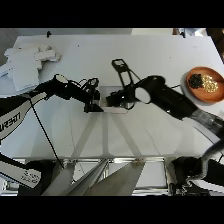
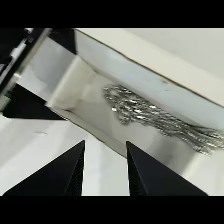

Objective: Fold the box and place the chain.

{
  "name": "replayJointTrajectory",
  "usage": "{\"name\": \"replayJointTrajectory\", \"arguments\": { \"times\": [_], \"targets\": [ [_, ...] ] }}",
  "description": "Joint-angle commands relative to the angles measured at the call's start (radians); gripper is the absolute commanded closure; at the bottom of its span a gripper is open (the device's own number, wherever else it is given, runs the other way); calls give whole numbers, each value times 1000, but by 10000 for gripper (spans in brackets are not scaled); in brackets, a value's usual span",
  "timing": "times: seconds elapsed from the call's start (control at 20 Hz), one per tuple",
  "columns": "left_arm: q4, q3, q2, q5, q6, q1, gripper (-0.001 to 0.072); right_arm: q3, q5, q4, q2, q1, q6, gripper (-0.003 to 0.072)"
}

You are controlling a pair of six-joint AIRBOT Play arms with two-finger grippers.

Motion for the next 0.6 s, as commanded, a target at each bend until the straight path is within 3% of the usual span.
{"name": "replayJointTrajectory", "arguments": {
  "times": [0.0, 0.1, 0.25, 0.55],
  "targets": [
    [0, 0, 0, 0, 0, 0, 310, 1, 200, -144, 61, -84, -81, 383],
    [0, 0, 0, 0, 0, 0, 310, 0, 305, -182, 55, -173, -195, 216],
    [0, 0, 0, 0, 0, 0, 310, -3, 328, -186, 26, -284, -352, 216],
    [0, 0, 0, 0, 0, 0, 310, -7, 271, -180, -98, -417, -400, 199]
  ]
}}
